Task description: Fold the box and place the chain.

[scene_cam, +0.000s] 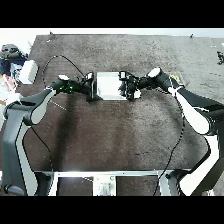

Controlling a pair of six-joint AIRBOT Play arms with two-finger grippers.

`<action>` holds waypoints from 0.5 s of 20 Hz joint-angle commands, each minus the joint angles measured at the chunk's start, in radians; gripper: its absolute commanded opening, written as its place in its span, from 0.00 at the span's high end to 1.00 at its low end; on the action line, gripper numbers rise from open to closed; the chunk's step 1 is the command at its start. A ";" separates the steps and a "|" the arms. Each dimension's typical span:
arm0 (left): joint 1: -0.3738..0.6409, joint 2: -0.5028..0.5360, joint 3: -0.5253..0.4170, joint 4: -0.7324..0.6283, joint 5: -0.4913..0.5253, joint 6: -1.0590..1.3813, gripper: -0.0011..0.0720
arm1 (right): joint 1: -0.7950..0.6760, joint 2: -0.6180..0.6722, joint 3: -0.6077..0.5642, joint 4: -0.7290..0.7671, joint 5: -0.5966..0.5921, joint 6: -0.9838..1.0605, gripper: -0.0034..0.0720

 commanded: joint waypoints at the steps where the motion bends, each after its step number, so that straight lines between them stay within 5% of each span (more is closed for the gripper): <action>1: -0.001 -0.001 0.000 0.000 0.000 -0.002 0.75 | 0.001 -0.007 0.001 0.005 0.024 -0.037 0.29; 3: -0.001 -0.001 0.000 0.000 0.000 -0.002 0.75 | 0.000 -0.011 0.001 -0.005 0.024 -0.037 0.29; 5: -0.001 -0.001 0.000 0.000 0.000 -0.002 0.75 | 0.000 -0.011 0.001 -0.021 0.008 -0.037 0.04; 10: -0.001 -0.001 0.000 0.000 0.000 -0.002 0.75 | -0.002 -0.011 0.001 -0.021 -0.013 -0.036 0.04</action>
